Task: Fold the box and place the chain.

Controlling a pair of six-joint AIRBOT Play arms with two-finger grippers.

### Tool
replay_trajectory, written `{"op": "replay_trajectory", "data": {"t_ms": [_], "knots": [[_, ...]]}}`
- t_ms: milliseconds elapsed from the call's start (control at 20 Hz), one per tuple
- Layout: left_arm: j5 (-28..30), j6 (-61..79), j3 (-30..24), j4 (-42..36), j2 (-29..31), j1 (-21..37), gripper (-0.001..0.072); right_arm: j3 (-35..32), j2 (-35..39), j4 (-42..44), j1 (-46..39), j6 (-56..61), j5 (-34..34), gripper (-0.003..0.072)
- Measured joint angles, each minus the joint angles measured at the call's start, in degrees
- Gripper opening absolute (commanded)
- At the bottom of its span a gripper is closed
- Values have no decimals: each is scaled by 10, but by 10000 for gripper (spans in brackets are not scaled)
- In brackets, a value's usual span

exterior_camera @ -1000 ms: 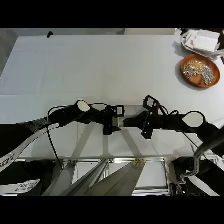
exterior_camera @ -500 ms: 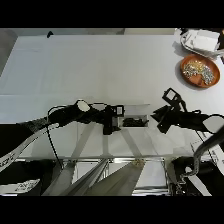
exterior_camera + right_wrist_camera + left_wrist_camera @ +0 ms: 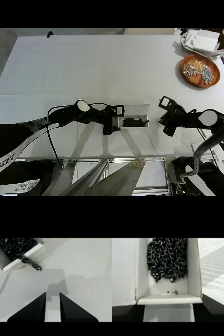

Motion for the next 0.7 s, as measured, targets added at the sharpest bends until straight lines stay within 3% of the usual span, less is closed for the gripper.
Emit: {"op": "replay_trajectory", "data": {"t_ms": [350,700], "knots": [[0,0,0,0,0,0,314,0,-73,39,60,-165,-49,195],[0,0,0,0,0,0,314,0,-98,93,84,-232,-91,195]]}}
